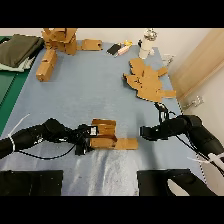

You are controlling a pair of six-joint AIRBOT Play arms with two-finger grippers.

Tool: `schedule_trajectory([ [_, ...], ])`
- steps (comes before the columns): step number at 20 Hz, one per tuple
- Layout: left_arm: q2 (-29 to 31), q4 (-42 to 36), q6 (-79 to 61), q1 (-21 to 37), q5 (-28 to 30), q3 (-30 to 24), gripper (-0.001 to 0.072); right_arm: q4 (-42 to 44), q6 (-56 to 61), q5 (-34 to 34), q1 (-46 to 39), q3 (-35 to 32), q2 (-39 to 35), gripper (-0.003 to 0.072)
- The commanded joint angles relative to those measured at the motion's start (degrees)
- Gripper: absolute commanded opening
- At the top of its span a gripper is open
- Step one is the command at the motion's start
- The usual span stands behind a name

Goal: Fold the box.

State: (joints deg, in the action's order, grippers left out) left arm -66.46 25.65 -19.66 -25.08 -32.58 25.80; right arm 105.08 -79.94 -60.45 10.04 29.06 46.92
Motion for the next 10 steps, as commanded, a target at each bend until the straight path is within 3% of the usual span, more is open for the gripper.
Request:
schedule_trajectory([
  [1,0.0,0.0,0.0,0.1,0.0,0.0,0.0511,5.4,-4.4,-0.4,-1.7,-1.1,5.1,0.0001],
  [4,0.0,0.0,0.0,0.1,0.0,0.0,0.0511,10.8,-9.3,-0.6,-1.7,-2.4,8.6,0.0001],
  [10,0.0,0.0,0.0,0.1,0.0,0.0,0.0511,18.6,-14.0,-2.8,-0.5,-2.4,8.4,0.0001],
])
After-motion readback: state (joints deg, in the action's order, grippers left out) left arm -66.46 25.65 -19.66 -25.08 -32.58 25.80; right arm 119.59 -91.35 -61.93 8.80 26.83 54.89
